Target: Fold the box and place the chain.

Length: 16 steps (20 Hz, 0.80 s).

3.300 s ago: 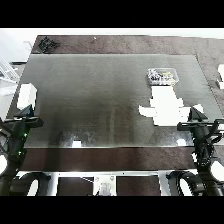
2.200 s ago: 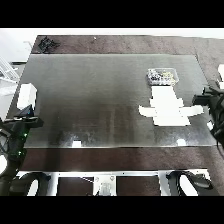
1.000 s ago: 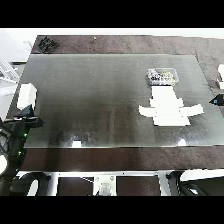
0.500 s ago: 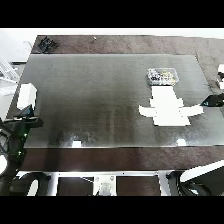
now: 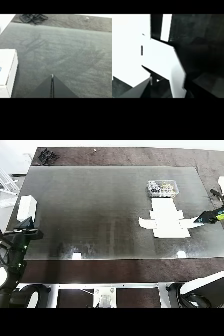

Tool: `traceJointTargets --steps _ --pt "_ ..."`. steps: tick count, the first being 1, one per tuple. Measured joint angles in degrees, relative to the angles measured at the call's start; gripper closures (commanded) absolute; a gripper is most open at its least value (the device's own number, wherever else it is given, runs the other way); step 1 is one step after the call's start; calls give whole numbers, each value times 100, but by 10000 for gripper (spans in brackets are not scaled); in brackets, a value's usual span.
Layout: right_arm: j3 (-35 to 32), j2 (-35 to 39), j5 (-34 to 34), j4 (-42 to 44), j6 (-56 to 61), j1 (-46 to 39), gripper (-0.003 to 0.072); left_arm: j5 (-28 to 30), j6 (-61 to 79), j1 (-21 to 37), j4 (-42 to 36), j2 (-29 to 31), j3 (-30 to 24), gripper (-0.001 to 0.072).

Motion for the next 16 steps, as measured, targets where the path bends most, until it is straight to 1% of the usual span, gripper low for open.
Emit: traceJointTargets --steps 5,7,8,9,11,13,15,16 --pt "-234 0 -37 553 -225 11 268 0 0 0 0 0 2 687" --pt "-293 0 -42 638 -225 13 322 0 0 0 0 0 2 687" --pt "-334 0 -42 671 -225 15 324 0 0 0 0 0 0 687" --pt "-378 0 -42 702 -225 17 380 0 0 0 0 0 0 687" --pt "-483 0 -39 723 -223 17 445 0 0 0 0 0 0 687" --pt "-592 0 -37 756 -223 17 622 0 0 0 0 0 0 687" --pt "-675 0 -28 769 -208 17 683 0 0 0 0 0 0 687" --pt "-702 0 -2 782 -214 17 683 0 0 0 0 0 2 687"
